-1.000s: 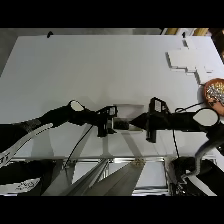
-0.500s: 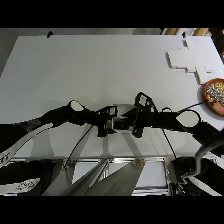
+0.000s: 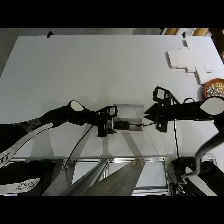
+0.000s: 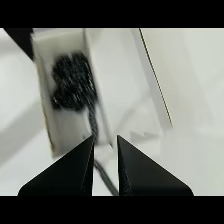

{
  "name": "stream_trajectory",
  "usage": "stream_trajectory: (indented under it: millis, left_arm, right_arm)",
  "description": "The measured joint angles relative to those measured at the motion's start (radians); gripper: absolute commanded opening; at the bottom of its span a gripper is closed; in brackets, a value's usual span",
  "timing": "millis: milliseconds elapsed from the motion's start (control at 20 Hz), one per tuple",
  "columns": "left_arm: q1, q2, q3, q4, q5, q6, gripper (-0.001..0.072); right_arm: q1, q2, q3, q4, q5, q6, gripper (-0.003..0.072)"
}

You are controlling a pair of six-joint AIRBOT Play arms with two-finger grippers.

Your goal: Fold the box and place the chain.

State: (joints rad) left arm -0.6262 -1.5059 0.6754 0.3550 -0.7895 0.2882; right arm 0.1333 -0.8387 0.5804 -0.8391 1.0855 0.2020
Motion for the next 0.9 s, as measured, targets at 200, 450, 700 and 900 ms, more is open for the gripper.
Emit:
stream_trajectory:
  millis: [200, 450, 700, 900]
  left_arm:
    - [0.000, 0.000, 0.000, 0.000, 0.000, 0.000, 0.0205]
    - [0.000, 0.000, 0.000, 0.000, 0.000, 0.000, 0.0205]
    - [0.000, 0.000, 0.000, 0.000, 0.000, 0.000, 0.0205]
    - [0.000, 0.000, 0.000, 0.000, 0.000, 0.000, 0.0205]
  right_arm:
    - [-0.057, -0.050, -0.054, -0.071, -0.010, -0.118, 0.0341]
    - [-0.035, -0.125, -0.118, -0.093, -0.080, -0.230, 0.0338]
    - [0.012, -0.220, -0.135, -0.045, -0.162, -0.352, 0.0317]
    - [0.044, -0.277, -0.138, 0.015, -0.210, -0.428, 0.0074]
